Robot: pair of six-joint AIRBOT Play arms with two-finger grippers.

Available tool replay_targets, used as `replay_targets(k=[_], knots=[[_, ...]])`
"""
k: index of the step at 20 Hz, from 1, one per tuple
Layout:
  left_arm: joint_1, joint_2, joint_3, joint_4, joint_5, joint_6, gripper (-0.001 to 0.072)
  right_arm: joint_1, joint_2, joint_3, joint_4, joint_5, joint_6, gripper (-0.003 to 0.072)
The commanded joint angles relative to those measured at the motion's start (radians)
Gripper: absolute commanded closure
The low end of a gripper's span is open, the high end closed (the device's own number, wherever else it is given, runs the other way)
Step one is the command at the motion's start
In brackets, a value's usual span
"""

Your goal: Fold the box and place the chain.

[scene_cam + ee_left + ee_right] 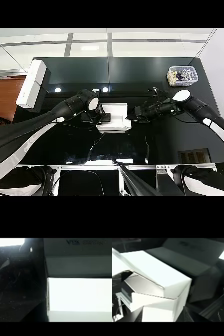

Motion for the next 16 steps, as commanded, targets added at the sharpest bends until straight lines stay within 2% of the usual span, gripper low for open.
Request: replay_targets(k=[1,2,3,11,12,16], knots=[[0.001,0.000,0.000,0.000,0.001,0.000,0.0684,0.044,-0.001,0.009,-0.035,-0.032,0.053,0.0183],[0.001,0.000,0.000,0.000,0.001,0.000,0.0684,0.055,-0.001,0.011,-0.062,-0.038,0.073,0.0306],[0.001,0.000,0.000,0.000,0.001,0.000,0.0684,0.067,-0.001,0.019,-0.089,-0.041,0.095,0.0326],[0.001,0.000,0.000,0.000,0.001,0.000,0.0684,0.213,-0.001,0.140,-0.356,-0.093,0.381,0.0334],[0.001,0.000,0.000,0.000,0.001,0.000,0.0684,0.226,-0.001,0.151,-0.378,-0.094,0.401,0.0413],[0.001,0.000,0.000,0.000,0.001,0.000,0.0684,0.271,-0.001,0.166,-0.439,-0.114,0.473,0.0429]])
